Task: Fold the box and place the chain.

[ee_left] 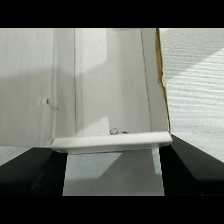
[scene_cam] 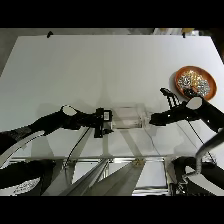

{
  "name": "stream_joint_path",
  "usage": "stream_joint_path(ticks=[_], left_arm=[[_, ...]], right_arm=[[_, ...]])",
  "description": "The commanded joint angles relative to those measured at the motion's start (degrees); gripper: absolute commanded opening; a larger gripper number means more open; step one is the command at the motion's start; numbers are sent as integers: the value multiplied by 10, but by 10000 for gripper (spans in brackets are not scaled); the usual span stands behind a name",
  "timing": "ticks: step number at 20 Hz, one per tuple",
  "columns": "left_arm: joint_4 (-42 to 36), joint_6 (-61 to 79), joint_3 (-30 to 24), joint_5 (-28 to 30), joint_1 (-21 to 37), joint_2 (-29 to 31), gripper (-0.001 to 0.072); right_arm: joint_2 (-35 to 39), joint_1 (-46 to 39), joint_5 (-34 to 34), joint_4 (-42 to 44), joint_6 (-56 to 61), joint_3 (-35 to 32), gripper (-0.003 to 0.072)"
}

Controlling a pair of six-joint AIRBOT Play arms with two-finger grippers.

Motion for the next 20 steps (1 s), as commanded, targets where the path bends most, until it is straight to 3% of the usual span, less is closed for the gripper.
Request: stream_joint_path(ticks=[1,5,20], left_arm=[[0,0,0,0,0,0,142],[0,0,0,0,0,0,142],[0,0,0,0,0,0,142]], right_arm=[[3,0,-2,5,-14,0,20],[28,-22,-27,-32,7,0,20],[-7,-46,-29,-10,12,-26,20]])
